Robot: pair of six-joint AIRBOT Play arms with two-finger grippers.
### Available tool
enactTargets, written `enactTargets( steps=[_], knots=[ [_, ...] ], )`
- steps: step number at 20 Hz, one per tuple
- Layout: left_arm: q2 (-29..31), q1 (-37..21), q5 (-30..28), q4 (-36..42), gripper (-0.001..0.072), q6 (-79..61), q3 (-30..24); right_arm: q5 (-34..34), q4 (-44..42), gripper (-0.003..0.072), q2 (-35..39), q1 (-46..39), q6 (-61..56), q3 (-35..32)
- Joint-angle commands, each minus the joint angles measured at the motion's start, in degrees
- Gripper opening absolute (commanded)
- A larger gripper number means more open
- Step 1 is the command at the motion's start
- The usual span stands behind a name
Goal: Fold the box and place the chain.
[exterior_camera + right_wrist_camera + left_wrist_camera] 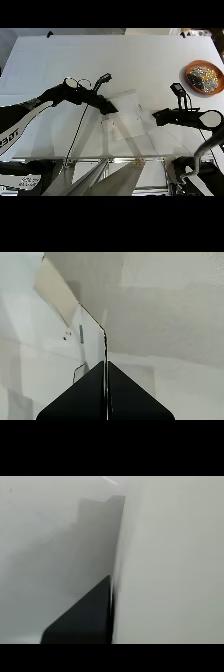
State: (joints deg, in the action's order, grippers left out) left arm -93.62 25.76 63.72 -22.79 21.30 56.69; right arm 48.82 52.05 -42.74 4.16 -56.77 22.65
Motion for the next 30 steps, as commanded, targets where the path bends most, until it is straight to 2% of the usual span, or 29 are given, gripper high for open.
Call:
enactTargets(
  steps=[1,5,6,8,9,10,13,15,20,24,30],
  knots=[
    [0.0,-0.1,0.0,-4.5,0.0007,-0.2,0.0,0.0,0.0,0.0017,0.0,0.0,0.0,0.0],
    [0.5,0.0,-3.6,-7.7,0.0003,-2.6,0.0,0.1,-1.0,0.0028,0.1,0.0,0.0,0.0],
    [1.0,0.0,-4.5,-7.7,0.0006,-4.9,0.0,0.0,-2.0,0.0114,0.1,0.0,0.0,0.0],
    [1.8,0.1,-4.8,-8.2,0.0004,-7.8,1.2,-0.2,-4.2,0.0340,0.2,0.0,0.0,0.2],
    [2.3,0.0,-4.7,-9.1,0.0004,-8.3,2.1,-0.1,-4.7,0.0401,0.4,0.0,0.0,0.5],
    [2.6,0.1,-4.5,-10.5,0.0003,-8.3,3.1,0.2,-4.7,0.0417,0.7,0.0,0.0,1.1],
    [3.1,1.9,-1.5,-16.3,0.0004,-14.5,5.5,2.2,-4.7,0.0417,2.7,0.0,0.0,4.1],
    [3.2,4.2,-0.5,-17.5,0.0004,-21.9,5.6,3.5,-4.2,0.0417,4.8,0.0,0.0,6.0],
    [2.6,8.8,-7.1,-17.2,0.0006,-24.0,5.5,5.9,-1.1,0.0415,8.9,0.0,0.2,6.3],
    [0.8,8.4,-8.5,-12.2,0.0002,-22.3,5.5,8.8,2.0,0.0411,8.9,0.0,0.2,6.3],
    [0.2,8.4,-12.7,-12.2,0.0002,-22.3,5.4,8.8,2.4,0.0409,8.9,0.0,0.2,6.3]
  ],
)
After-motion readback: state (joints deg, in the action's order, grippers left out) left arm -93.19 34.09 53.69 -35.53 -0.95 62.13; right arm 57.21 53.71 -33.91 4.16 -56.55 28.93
